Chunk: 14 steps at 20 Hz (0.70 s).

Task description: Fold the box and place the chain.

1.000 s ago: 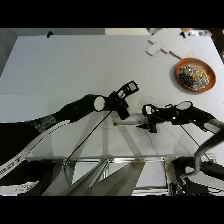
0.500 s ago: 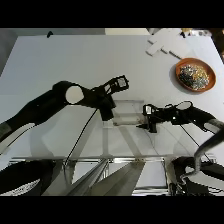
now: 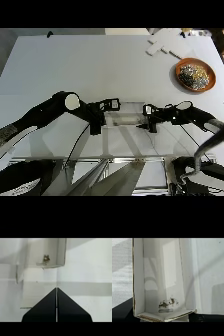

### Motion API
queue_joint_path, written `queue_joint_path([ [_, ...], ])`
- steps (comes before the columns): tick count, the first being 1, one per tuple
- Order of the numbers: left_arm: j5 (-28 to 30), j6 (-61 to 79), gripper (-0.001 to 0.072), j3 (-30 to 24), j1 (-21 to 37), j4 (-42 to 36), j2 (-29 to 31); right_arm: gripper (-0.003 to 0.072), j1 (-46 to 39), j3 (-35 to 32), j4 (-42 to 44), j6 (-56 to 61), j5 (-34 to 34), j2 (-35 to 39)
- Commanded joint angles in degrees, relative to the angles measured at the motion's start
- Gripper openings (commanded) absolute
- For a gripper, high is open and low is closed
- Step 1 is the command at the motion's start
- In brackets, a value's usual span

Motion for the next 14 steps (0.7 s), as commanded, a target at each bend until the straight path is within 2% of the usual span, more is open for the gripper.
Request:
queue_joint_path([
  [1,0.5,2.4,0.0006,-1.7,1.5,0.5,-1.0,0.0295,0.0,0.0,0.0,0.0,0.0,0.0],
  [3,1.9,2.4,0.0014,-1.7,3.1,0.6,-1.0,0.0295,0.0,0.0,0.0,0.0,0.0,0.0],
  [4,3.0,2.6,0.0098,-1.7,3.8,0.7,-1.0,0.0295,0.0,0.0,0.0,0.0,0.0,0.0],
  [5,4.2,4.3,0.0231,-1.7,4.3,0.7,-1.0,0.0295,0.0,0.0,0.0,0.0,0.0,0.0],
  [6,5.2,6.7,0.0329,-1.7,4.4,0.7,-0.9,0.0295,0.0,0.0,0.0,0.0,0.0,0.0],
  [7,6.3,9.8,0.0364,-1.7,4.3,0.3,-0.9,0.0295,0.0,0.0,0.0,0.0,0.0,0.0],
  [9,8.5,16.7,0.0364,-1.7,3.9,-0.4,-1.0,0.0295,0.0,0.0,0.0,0.0,0.0,0.0],
  [11,10.7,22.4,0.0399,-1.7,3.7,-0.4,-1.5,0.0295,0.0,0.0,0.0,0.0,0.0,0.0],
  [14,13.9,25.1,0.0398,-1.7,3.6,-0.5,-3.0,0.0295,0.0,0.0,0.0,0.0,0.0,0.0],
])
